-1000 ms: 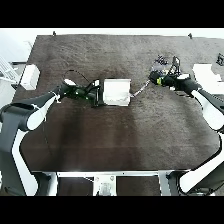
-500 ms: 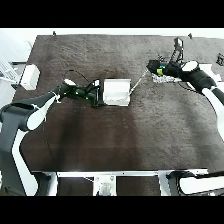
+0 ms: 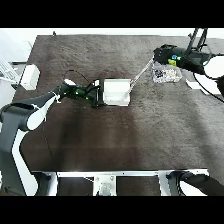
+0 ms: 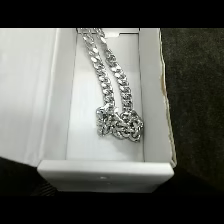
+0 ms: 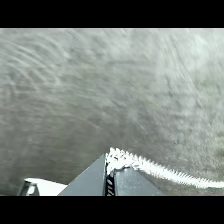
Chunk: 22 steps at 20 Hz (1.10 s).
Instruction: Fold the box and place the chain.
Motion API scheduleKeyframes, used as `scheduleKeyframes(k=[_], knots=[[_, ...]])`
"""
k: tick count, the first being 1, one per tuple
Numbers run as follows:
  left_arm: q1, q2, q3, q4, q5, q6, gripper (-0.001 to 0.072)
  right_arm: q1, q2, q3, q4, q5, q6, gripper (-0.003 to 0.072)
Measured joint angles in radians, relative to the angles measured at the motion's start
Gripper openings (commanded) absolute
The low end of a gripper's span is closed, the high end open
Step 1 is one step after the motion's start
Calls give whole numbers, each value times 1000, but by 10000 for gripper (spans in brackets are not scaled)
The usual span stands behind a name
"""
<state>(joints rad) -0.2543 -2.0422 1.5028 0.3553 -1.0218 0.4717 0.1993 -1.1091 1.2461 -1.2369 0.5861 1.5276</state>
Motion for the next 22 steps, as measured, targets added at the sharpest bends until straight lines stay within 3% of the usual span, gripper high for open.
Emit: scheduleKeyframes(k=[13, 22], knots=[[0, 0, 0, 0, 0, 0, 470, 158, 56, -6, -54, 40, 41, 2], [0, 0, 0, 0, 0, 0, 470, 237, -27, -84, -22, -52, 44, 2]])
